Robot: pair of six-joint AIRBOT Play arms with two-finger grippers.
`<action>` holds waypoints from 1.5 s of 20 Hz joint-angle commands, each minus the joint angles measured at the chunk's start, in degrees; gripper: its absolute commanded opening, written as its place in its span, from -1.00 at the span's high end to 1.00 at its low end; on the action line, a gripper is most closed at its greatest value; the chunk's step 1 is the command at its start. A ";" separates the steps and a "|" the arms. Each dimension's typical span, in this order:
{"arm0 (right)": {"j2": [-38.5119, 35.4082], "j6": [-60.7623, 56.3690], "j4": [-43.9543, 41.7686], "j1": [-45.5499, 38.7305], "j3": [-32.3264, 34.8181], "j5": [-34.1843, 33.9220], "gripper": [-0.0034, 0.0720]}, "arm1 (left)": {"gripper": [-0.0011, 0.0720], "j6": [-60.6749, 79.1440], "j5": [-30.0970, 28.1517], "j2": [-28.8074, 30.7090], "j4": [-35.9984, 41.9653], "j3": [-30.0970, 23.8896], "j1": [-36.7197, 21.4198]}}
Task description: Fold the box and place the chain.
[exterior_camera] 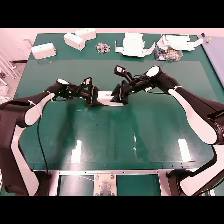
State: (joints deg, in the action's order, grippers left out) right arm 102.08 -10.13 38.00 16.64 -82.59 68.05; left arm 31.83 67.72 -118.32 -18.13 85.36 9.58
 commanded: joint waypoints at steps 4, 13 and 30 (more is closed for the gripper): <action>0.11 2.97 -3.32 -1.84 2.16 2.86 -0.20 | -0.31 -0.31 -0.63 0.04 0.39 0.04 0.00; 0.17 7.63 -18.27 -5.62 2.86 2.86 0.31 | -0.31 -0.31 -0.63 0.04 0.39 0.04 0.00; 3.26 -3.26 -13.53 -3.15 3.58 2.69 0.90 | -0.31 -0.31 -0.66 0.04 0.39 0.04 0.00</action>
State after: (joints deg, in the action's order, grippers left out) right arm 106.45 -11.97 25.93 13.30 -77.25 69.73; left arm 31.55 67.16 -118.32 -17.76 85.36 9.58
